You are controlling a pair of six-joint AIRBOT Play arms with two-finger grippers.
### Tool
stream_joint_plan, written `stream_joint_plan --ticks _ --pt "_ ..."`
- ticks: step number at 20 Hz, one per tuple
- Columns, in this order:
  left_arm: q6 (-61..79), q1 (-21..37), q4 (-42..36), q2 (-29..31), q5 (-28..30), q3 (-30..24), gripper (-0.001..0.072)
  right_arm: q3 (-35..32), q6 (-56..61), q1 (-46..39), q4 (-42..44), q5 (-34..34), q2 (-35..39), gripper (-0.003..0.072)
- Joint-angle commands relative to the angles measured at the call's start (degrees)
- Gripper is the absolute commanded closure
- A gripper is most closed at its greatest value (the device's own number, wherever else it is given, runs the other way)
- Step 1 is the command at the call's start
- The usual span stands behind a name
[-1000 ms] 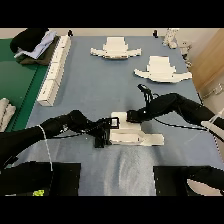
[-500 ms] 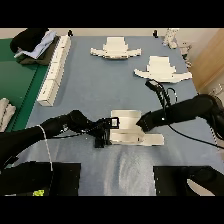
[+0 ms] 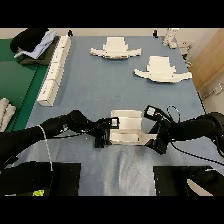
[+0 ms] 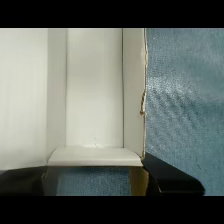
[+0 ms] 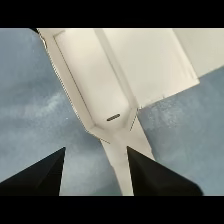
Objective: Fold the box.
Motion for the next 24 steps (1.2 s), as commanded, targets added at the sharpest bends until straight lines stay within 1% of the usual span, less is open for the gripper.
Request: stream_joint_plan --ticks 1,4,6,9,10,12,13,14,16,20,24 --pt "0.0 0.0 0.0 0.0 0.0 0.1 0.0285 -2.4 -14.2 0.0 -1.3 6.4 -3.1 0.0096" --pt "0.0 0.0 0.0 0.0 0.0 0.1 0.0285 -2.9 -19.9 0.1 -0.9 11.0 -7.0 0.0096" --pt "0.0 0.0 0.0 0.0 0.0 0.1 0.0285 -2.9 -22.3 0.1 -0.7 14.1 -8.3 0.0096" --pt "0.0 0.0 0.0 0.0 0.0 0.1 0.0285 -2.9 -24.9 0.1 2.3 15.4 -9.9 0.0108" --pt "0.0 0.0 0.0 0.0 0.0 0.1 0.0285 -2.9 -25.0 0.1 3.0 15.4 -10.2 0.0142" --pt "0.0 0.0 0.0 0.0 0.0 0.1 0.0285 -2.9 -25.0 0.1 3.8 15.2 -10.2 0.0259" --pt "0.0 0.0 0.0 0.0 0.0 0.1 0.0285 -2.9 -25.0 0.1 4.5 14.6 -10.2 0.0416" --pt "0.0 0.0 0.0 0.0 0.0 0.1 0.0285 -2.9 -25.0 0.1 5.4 14.2 -10.2 0.0479" --pt "0.0 0.0 0.0 0.0 0.0 0.1 0.0285 -2.9 -25.0 0.1 6.6 14.1 -10.2 0.0535" --pt "0.0 0.0 0.0 0.0 0.0 0.1 0.0285 -2.9 -25.0 1.9 7.2 14.3 -12.1 0.0536" --pt "0.0 0.0 0.0 0.0 0.0 0.1 0.0284 -2.9 -25.9 4.2 7.2 18.4 -13.4 0.0536"
